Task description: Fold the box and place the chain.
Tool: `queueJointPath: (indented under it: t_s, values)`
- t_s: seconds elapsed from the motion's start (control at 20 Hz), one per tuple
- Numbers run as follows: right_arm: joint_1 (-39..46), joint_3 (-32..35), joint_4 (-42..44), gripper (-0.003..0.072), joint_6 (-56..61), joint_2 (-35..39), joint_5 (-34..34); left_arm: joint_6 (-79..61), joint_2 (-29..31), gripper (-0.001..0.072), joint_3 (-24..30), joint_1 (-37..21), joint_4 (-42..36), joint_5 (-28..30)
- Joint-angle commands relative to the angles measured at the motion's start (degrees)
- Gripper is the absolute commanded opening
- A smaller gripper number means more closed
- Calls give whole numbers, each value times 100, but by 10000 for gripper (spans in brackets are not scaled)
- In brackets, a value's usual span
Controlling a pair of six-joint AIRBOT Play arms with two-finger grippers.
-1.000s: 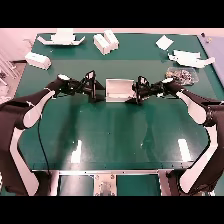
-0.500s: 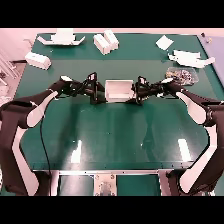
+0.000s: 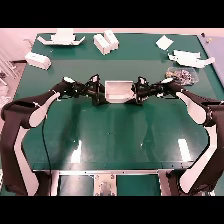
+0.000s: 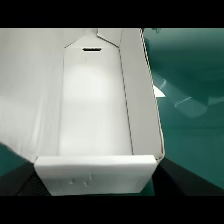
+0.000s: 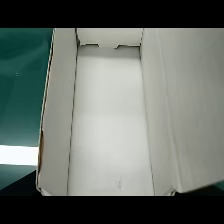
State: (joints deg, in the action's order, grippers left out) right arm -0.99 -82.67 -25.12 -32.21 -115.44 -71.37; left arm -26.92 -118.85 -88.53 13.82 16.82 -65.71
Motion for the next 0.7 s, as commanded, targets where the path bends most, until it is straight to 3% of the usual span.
queueJointPath:
  t_s: [0.0,0.2,0.3,0.45,0.5,0.55,0.65]
  values:
    - [2,-2,9,555,4,4,17,-44,-81,718,-11,7,-192,79]
    - [2,-2,9,555,7,4,17,-59,-111,718,-9,7,-254,76]
    - [2,-2,9,555,7,4,17,-63,-111,658,-11,7,-280,83]
    - [2,-2,9,555,7,4,17,-61,-111,657,-9,7,-262,166]
    - [2,-2,9,555,7,4,17,-57,-118,621,-9,7,-240,153]
    - [2,-2,9,555,7,4,17,-59,-129,534,-9,7,-212,109]
    - [2,-2,9,555,7,4,17,-59,-149,534,-9,7,-166,101]
